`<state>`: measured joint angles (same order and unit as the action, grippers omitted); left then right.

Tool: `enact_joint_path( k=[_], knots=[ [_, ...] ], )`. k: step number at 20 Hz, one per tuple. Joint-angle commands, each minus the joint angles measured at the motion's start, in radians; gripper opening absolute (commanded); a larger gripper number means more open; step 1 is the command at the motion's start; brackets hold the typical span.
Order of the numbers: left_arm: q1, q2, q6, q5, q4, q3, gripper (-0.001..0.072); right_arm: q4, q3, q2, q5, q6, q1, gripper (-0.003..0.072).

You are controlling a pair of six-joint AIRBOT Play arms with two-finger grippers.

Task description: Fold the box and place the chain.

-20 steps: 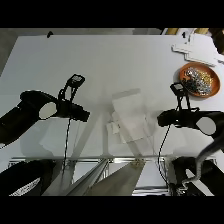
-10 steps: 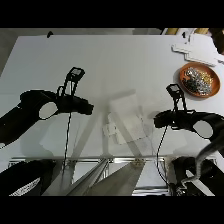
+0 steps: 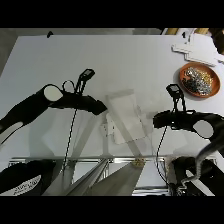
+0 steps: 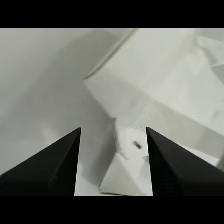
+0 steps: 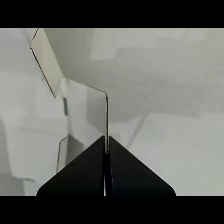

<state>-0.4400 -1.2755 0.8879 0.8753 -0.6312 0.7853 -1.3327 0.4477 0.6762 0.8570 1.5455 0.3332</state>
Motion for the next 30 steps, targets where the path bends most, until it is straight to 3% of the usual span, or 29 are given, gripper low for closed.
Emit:
enact_joint_path(
  k=[1,5,16,18,20,23,28,30],
  knots=[
    [0.052,-0.142,-0.267,0.135,0.255,0.000,0.0519,0.005,0.000,-0.001,0.003,-0.002,0.001,0.0018],
    [0.047,-0.245,-0.388,0.150,0.352,0.000,0.0519,0.005,0.000,-0.001,0.003,-0.002,0.001,0.0018],
    [0.007,-0.352,-0.454,0.155,0.457,0.042,0.0483,0.004,0.000,-0.001,0.005,-0.002,0.001,0.0018],
    [-0.007,-0.364,-0.452,0.169,0.431,0.073,0.0399,0.003,0.000,-0.001,0.013,-0.002,0.001,0.0018],
    [-0.009,-0.363,-0.425,0.181,0.370,0.095,0.0267,0.001,0.000,-0.001,0.021,-0.002,0.001,0.0019],
    [-0.008,-0.360,-0.417,0.184,0.275,0.126,0.0012,0.002,0.000,-0.001,0.021,-0.002,0.001,0.0019],
    [-0.023,-0.339,-0.605,0.194,0.227,0.201,0.0002,0.002,0.021,-0.014,0.033,-0.008,0.001,0.0025],
    [-0.047,-0.302,-0.751,0.190,0.194,0.226,0.0002,0.000,0.077,-0.040,0.069,-0.041,0.001,0.0160]
  ],
)
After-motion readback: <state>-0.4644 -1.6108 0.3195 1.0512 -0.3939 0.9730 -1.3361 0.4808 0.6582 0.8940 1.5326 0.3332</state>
